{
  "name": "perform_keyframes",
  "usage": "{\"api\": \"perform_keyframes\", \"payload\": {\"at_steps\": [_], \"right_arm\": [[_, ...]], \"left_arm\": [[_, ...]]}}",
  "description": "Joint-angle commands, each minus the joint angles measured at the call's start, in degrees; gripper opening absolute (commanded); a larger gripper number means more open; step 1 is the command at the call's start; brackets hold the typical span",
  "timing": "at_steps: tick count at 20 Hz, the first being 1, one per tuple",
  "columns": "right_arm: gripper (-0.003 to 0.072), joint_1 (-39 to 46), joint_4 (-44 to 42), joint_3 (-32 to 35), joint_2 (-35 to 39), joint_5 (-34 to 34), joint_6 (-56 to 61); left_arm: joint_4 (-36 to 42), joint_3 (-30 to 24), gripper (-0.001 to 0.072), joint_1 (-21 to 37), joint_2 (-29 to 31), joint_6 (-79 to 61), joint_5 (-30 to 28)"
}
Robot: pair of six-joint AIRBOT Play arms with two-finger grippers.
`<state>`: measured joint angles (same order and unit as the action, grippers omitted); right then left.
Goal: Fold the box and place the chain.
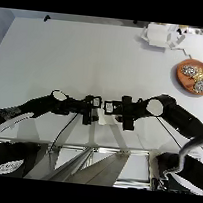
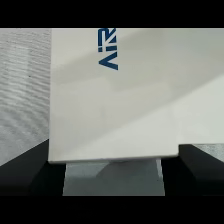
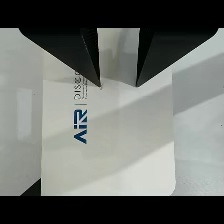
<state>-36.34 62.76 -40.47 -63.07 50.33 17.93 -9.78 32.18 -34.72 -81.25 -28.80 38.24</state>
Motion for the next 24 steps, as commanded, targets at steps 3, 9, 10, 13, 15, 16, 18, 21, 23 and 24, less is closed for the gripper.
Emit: {"api": "perform_keyframes", "payload": {"at_steps": [3, 9, 10, 13, 15, 16, 18, 21, 23, 24], "right_arm": [[0.0192, -0.04, 0.13, 0.02, -0.02, -0.72, 0.0], [0.0157, -0.02, 2.51, 0.02, 2.64, -1.9, 0.85], [0.0157, -0.02, 2.51, 0.02, 2.64, -1.62, 1.77], [0.0185, -0.02, 1.88, 0.0, 2.67, 2.23, 1.84], [0.023, -0.02, 2.8, 0.0, 2.71, 6.36, 3.61], [0.0246, -0.02, 3.85, 0.0, 2.71, 7.69, 4.63], [0.0347, -0.02, 6.34, 0.02, 2.71, 9.14, 7.19], [0.0347, -0.02, 10.69, 0.02, 2.71, 7.93, 8.0], [0.0418, -0.02, 10.97, 0.02, 2.71, 5.29, 7.96], [0.0421, -0.02, 10.99, 0.02, 2.71, 4.2, 7.93]], "left_arm": [[-0.09, 0.02, 0.0138, -0.02, 0.02, -0.13, 0.15], [-0.09, 0.02, 0.0138, -0.02, 0.02, -0.13, 0.15], [-0.09, 0.02, 0.0138, -0.02, 0.02, -0.13, 0.15], [-0.09, 0.02, 0.0138, -0.02, 0.02, -0.13, 0.15], [-0.09, 0.02, 0.0138, -0.02, 0.02, -0.13, 0.17], [-0.09, 0.02, 0.0138, -0.02, 0.02, -0.13, 0.17], [-0.09, 0.02, 0.0138, -0.02, 0.02, -0.13, 0.15], [-0.09, 0.02, 0.0138, 0.0, 0.02, -0.13, 0.15], [-0.09, 0.02, 0.0138, 0.0, 0.02, -0.13, 0.15], [-0.09, 0.02, 0.0138, 0.0, 0.02, -0.13, 0.15]]}}
